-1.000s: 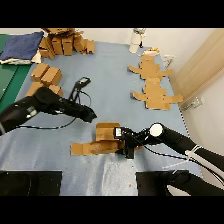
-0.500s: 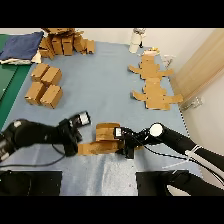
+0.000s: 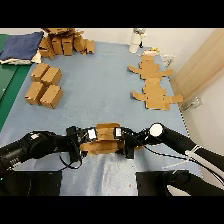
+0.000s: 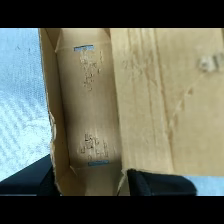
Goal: Fold the box.
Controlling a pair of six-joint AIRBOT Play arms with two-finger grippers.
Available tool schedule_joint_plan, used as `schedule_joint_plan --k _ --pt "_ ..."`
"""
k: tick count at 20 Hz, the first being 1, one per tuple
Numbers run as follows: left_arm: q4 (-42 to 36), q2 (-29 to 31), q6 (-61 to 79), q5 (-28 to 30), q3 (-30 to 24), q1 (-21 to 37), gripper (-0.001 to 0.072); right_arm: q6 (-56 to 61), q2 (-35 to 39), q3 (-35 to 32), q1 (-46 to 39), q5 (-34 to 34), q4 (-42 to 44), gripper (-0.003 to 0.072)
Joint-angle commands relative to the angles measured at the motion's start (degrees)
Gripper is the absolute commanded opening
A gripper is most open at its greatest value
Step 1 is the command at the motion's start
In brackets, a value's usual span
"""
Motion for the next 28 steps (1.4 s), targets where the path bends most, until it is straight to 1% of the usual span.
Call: schedule_joint_plan --k 1,5,9,10,12,14,20,21,23,24,25,26,27,28 --pt "-0.5 -2.3 0.2 2.9 -0.1 -0.3 0.0688 0.0 0.0 0.0 0.0 0.0 0.0 0.0499" --pt "-0.5 -2.3 0.4 5.4 -0.1 -0.3 0.0687 0.0 0.0 0.0 0.0 0.0 0.0 0.0499" --pt "-0.7 -2.3 2.7 5.2 -0.1 -1.6 0.0686 0.0 0.0 0.0 0.0 0.0 0.0 0.0499" --pt "-0.9 -2.3 2.6 4.4 -0.1 -1.9 0.0639 0.0 0.0 0.0 0.0 0.0 0.0 0.0499" --pt "-1.4 -2.3 2.5 1.9 -0.1 -2.0 0.0516 0.0 0.0 0.0 0.0 0.0 0.0 0.0499" --pt "-1.3 -2.3 2.5 1.1 -0.1 -2.0 0.0510 0.0 0.0 0.0 0.0 0.0 0.0 0.0499" --pt "-2.0 -2.1 2.6 2.2 -0.2 -2.0 0.0510 0.0 0.0 0.0 0.0 0.0 0.0 0.0499" --pt "-3.4 -1.5 3.3 3.8 -0.6 -2.0 0.0509 0.0 0.0 0.0 0.0 0.0 0.0 0.0499" --pt "-7.8 1.6 6.9 10.2 -3.0 -1.7 0.0509 0.0 0.0 0.0 0.0 0.0 0.0 0.0499" --pt "-10.3 3.4 7.5 13.6 -5.0 -0.9 0.0508 0.0 0.0 0.0 0.0 0.0 0.0 0.0499" --pt "-11.9 4.9 7.5 14.5 -7.3 0.7 0.0416 0.0 0.0 0.0 0.0 0.0 0.0 0.0499" --pt "-12.7 5.9 7.7 13.9 -9.1 2.3 0.0158 0.0 0.0 0.0 0.0 0.0 0.0 0.0499" --pt "-12.7 6.7 8.0 12.7 -10.4 3.5 0.0012 0.0 0.0 0.0 0.0 0.0 0.0 0.0499" --pt "-12.7 7.2 8.8 11.5 -10.8 4.4 0.0011 0.0 0.0 0.0 0.0 0.0 0.0 0.0499"
